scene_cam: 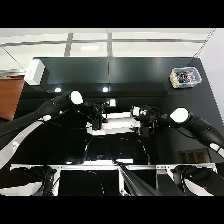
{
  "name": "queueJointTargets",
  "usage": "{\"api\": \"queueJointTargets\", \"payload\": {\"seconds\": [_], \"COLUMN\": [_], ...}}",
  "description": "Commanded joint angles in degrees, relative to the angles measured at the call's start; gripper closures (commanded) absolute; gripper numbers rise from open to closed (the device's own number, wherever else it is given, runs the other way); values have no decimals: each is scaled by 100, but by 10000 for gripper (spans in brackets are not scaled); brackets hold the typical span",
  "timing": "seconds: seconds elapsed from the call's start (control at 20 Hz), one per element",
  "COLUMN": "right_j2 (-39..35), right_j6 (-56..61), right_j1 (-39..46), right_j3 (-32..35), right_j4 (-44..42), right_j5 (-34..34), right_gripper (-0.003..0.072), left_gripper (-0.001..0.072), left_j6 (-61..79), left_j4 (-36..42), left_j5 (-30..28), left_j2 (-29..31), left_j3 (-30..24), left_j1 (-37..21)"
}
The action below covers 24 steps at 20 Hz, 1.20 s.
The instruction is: Fold the box and place the chain.
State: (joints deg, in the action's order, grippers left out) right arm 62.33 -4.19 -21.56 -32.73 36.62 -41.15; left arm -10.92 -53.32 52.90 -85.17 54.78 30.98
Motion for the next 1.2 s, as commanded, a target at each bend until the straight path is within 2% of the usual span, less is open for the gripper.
{"api": "queueJointTargets", "payload": {"seconds": [0.0, 0.05, 0.2, 0.55, 1.15], "right_j2": [321, 396, 579, 940, 1093], "right_j6": [-581, -638, -979, -975, -966], "right_j1": [181, 236, 216, 203, 199], "right_j3": [-2, 4, 52, 50, 48], "right_j4": [-387, -391, -638, -437, -420], "right_j5": [-358, -448, -540, -420, -315], "right_gripper": [-5, 25, 25, 25, 25], "left_gripper": [685, 685, 685, 685, 685], "left_j6": [-2, -2, -2, -2, -2], "left_j4": [0, 0, 0, 0, 0], "left_j5": [4, 7, 9, 9, 7], "left_j2": [0, 0, 0, 0, 0], "left_j3": [7, 7, 7, 7, 7], "left_j1": [0, 0, 0, 0, 0]}}
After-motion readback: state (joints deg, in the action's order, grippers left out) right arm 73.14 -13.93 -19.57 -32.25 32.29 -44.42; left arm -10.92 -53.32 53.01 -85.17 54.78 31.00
